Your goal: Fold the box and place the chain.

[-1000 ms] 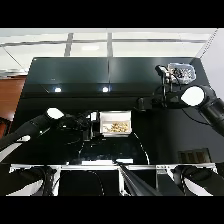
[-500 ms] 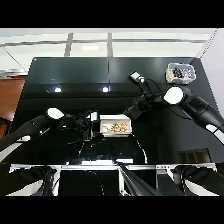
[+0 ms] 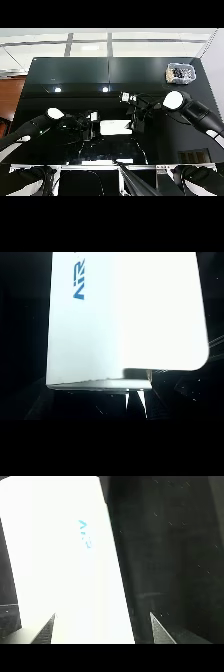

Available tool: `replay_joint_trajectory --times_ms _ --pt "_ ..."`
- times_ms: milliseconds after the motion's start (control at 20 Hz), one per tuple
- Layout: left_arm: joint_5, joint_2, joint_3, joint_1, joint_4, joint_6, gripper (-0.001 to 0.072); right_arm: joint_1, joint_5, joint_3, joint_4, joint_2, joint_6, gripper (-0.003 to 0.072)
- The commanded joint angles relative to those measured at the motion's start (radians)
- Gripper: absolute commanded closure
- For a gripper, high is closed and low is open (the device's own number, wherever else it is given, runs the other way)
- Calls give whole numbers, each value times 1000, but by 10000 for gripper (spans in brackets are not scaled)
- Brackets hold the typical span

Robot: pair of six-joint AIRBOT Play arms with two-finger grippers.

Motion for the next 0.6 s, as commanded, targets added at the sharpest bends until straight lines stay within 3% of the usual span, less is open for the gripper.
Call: replay_joint_trajectory --times_ms 0,550 --pt "-2 -1 1 -1 0 0 313 10 -21 -19 40 -12 -87 -18" --pt "-5 -1 1 0 0 0 313 11 5 -26 89 -48 -109 -18"
